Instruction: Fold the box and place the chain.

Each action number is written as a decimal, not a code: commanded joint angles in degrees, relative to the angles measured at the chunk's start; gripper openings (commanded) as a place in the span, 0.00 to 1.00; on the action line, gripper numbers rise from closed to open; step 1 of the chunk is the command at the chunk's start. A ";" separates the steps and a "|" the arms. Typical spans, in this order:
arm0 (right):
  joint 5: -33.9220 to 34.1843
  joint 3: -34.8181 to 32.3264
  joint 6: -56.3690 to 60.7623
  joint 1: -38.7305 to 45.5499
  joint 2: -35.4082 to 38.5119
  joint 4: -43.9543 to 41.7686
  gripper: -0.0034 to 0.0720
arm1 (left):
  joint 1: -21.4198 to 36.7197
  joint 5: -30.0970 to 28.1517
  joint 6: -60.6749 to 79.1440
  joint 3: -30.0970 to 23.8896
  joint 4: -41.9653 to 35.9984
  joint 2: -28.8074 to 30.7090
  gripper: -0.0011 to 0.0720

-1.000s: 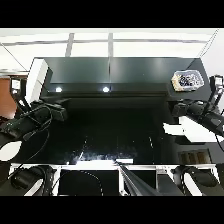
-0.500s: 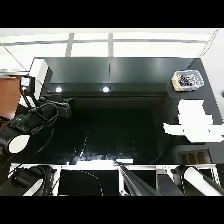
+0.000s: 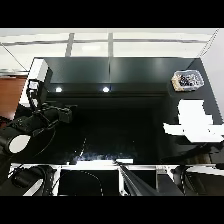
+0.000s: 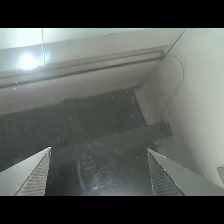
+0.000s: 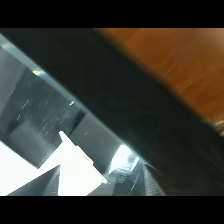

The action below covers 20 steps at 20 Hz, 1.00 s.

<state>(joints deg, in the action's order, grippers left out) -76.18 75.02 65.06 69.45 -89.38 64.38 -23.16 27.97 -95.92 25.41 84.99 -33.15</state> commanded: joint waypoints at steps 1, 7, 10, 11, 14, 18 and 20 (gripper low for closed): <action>-11.89 3.54 -9.86 0.15 -8.24 -6.75 0.75 | -0.07 0.63 0.07 0.02 -0.24 -0.02 0.98; -12.59 3.63 -12.76 -6.38 -10.71 -1.95 0.72 | -0.07 0.63 0.07 0.02 -0.22 -0.02 0.98; -14.23 3.63 -13.25 -8.26 -10.69 1.36 0.22 | -0.04 0.63 0.09 0.02 -0.13 -0.02 0.98; -15.41 3.61 -13.79 -8.63 -10.69 0.52 0.12 | -0.04 0.63 0.09 0.02 -0.13 -0.02 0.98; -20.24 3.54 -13.86 -9.90 -10.69 -3.91 0.07 | -0.04 0.63 0.11 0.02 -0.13 -0.02 0.98; -22.64 -1.60 -12.20 -13.75 -7.89 -14.51 0.06 | -0.07 0.63 0.11 0.02 -0.17 -0.02 0.98; -21.16 -6.25 -10.82 -17.38 -4.85 -18.69 0.06 | -0.07 0.61 0.11 0.02 -0.17 -0.02 0.98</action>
